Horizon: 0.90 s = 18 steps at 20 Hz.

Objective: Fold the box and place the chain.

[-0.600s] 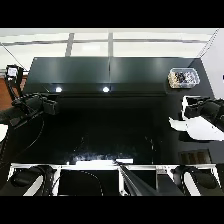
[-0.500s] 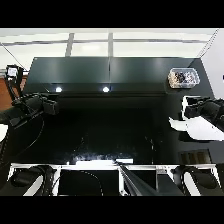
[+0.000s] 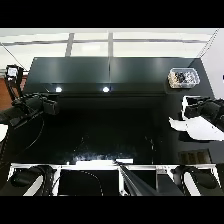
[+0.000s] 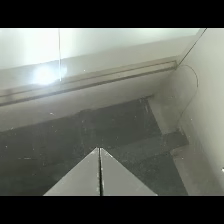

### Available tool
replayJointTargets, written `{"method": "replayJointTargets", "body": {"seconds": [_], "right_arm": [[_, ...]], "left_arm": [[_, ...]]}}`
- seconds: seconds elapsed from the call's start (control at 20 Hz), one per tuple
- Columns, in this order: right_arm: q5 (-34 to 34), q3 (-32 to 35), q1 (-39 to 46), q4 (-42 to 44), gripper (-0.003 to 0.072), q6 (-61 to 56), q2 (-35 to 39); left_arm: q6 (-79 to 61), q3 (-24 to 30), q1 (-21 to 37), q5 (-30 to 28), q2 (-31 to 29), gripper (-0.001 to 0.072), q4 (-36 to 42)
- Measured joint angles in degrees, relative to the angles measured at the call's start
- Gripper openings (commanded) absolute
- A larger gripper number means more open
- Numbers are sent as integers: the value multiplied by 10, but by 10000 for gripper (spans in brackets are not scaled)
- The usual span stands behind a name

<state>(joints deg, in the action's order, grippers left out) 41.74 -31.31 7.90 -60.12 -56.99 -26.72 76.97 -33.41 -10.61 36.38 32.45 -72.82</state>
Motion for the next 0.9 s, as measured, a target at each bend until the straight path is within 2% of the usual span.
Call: {"method": "replayJointTargets", "body": {"seconds": [0.55, 0.65, 0.75, 0.8, 0.85, 0.9], "right_arm": [[1, 0, 0, 4, 11, -1, 0], [14, 0, 0, 30, 13, -16, 0], [26, 0, -1, 67, 49, -27, 0], [33, 0, -1, 83, 446, -31, 0], [41, 0, -1, 95, 720, -37, 0], [47, 1, -1, 102, 720, -46, 0]], "left_arm": [[0, 0, 0, -7, 0, 30, 0], [0, 0, 0, -11, 1, 31, 9], [0, 0, 0, -14, 10, 45, 31], [0, 0, 0, -15, 17, 224, 46], [0, 0, 0, -14, 25, 583, 61], [0, 0, 0, -9, 35, 708, 77]]}}
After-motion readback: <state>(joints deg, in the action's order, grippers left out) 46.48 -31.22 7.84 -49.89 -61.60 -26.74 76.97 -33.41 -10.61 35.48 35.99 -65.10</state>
